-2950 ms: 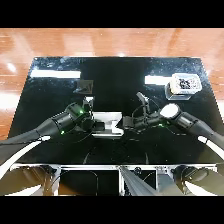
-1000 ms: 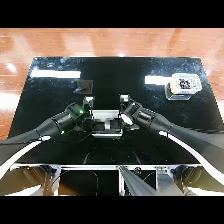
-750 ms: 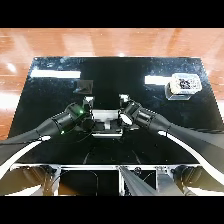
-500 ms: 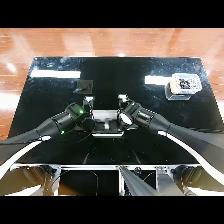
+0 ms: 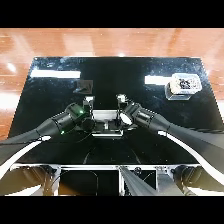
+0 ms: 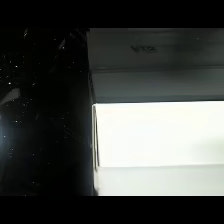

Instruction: Fold the box and place the chain.

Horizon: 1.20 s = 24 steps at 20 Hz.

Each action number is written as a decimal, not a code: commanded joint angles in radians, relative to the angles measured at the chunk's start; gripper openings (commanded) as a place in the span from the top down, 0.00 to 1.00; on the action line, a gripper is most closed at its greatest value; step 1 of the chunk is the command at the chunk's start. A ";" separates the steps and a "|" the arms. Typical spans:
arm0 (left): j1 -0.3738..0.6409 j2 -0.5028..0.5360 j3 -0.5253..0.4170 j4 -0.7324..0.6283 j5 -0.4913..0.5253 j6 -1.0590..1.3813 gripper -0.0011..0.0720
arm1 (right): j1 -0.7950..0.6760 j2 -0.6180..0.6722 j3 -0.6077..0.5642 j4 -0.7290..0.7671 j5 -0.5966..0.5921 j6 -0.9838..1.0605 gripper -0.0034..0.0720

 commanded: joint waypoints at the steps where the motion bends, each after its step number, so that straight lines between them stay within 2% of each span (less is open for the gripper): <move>1: 0.000 0.001 0.001 0.001 0.000 0.000 0.96 | 0.001 0.001 0.000 0.010 -0.005 -0.024 0.90; 6: 0.000 0.001 0.001 0.001 0.000 -0.001 0.96 | 0.000 0.008 0.008 0.009 0.011 -0.026 0.88; 7: 0.000 0.001 0.001 0.001 0.000 -0.001 0.96 | -0.002 0.009 0.014 0.006 0.032 -0.016 0.44; 8: 0.000 0.001 0.001 0.001 0.000 0.000 0.96 | -0.001 0.011 0.018 0.001 0.048 -0.016 0.11; 12: 0.000 0.001 0.001 0.002 0.000 -0.001 0.96 | 0.000 0.058 0.021 -0.024 0.098 -0.031 0.11; 16: 0.000 0.001 0.001 0.002 0.003 -0.001 0.96 | 0.005 0.210 0.021 -0.036 0.210 -0.124 0.11; 21: 0.000 0.001 0.001 0.001 0.003 -0.001 0.96 | 0.036 0.491 0.020 -0.246 0.447 -0.154 0.11; 24: 0.000 0.001 0.001 0.001 0.003 -0.001 0.96 | -0.042 0.631 -0.006 -0.473 0.525 -0.154 0.11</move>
